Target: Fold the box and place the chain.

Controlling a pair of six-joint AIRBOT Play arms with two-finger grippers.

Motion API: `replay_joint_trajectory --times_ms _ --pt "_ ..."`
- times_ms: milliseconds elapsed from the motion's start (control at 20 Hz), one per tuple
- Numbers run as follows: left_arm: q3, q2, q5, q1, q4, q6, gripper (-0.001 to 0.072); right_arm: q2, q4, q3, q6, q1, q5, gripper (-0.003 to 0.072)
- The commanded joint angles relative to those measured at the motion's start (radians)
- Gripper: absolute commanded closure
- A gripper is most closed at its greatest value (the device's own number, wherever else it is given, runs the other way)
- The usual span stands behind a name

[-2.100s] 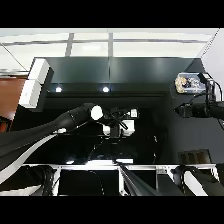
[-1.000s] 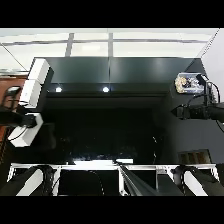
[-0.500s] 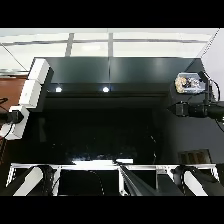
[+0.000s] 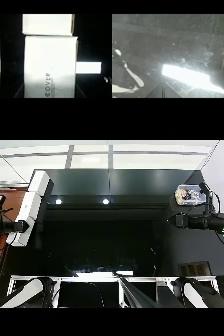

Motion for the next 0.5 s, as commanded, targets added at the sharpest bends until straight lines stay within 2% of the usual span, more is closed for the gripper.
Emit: replay_joint_trajectory --times_ms 0,50,200,350,400,450 --pt "0.002 -0.024 0.043 -0.003 -0.016 0.01 0.0063 0.0 0.002 0.0 0.004 0.001 0.01 0.0671" --pt "0.012 -0.016 0.038 -0.004 -0.014 0.009 -0.0009 0.0 0.002 0.0 0.005 0.001 0.01 0.0671" --pt "0.113 0.045 -0.028 -0.024 -0.034 -0.026 -0.0009 0.0 0.04 0.002 0.027 0.001 0.034 0.067" --pt "0.233 0.142 -0.082 -0.083 -0.143 -0.078 0.001 0.001 0.217 0.003 0.043 0.008 0.082 0.0671" --pt "0.258 0.174 -0.101 -0.111 -0.175 -0.104 0.0119 0.0 0.217 0.003 0.035 0.018 0.064 0.0671" --pt "0.274 0.211 -0.134 -0.144 -0.211 -0.126 0.0403 0.0 0.206 0.003 0.035 0.031 0.04 0.0671"
